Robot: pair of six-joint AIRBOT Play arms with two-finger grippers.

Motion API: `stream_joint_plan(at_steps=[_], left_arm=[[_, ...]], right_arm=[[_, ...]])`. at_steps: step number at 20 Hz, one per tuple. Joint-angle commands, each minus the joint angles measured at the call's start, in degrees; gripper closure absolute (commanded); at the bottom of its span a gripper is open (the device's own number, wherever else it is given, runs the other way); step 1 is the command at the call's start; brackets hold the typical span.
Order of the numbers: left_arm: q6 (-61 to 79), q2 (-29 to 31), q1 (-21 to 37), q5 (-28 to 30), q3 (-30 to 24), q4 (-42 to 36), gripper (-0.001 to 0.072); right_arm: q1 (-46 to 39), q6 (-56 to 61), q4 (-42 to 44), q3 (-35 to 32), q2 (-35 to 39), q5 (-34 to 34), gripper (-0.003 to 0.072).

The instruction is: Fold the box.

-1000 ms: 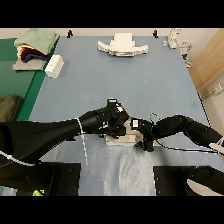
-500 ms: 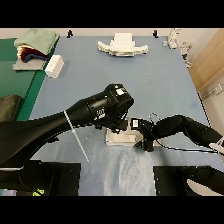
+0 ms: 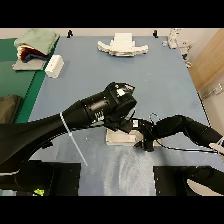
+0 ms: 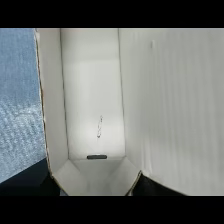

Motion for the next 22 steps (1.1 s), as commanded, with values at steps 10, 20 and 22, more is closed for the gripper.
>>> stream_joint_plan(at_steps=[10, 20, 22], left_arm=[[73.11, 37.27, 22.49, 26.73, -42.36, -29.42, 0.0455], [135.1, 29.53, 36.57, 36.52, -56.39, -60.89, 0.0035], [140.06, 25.68, 36.57, 37.92, -56.28, -66.4, 0.0035]], right_arm=[[-0.02, 0.02, 0.02, 0.04, 0.02, 0.0, 0.0127], [-0.02, 0.02, 0.02, 0.04, 0.02, 0.0, 0.0127], [-0.02, 0.02, 0.02, 0.04, 0.02, 0.0, 0.0127]])
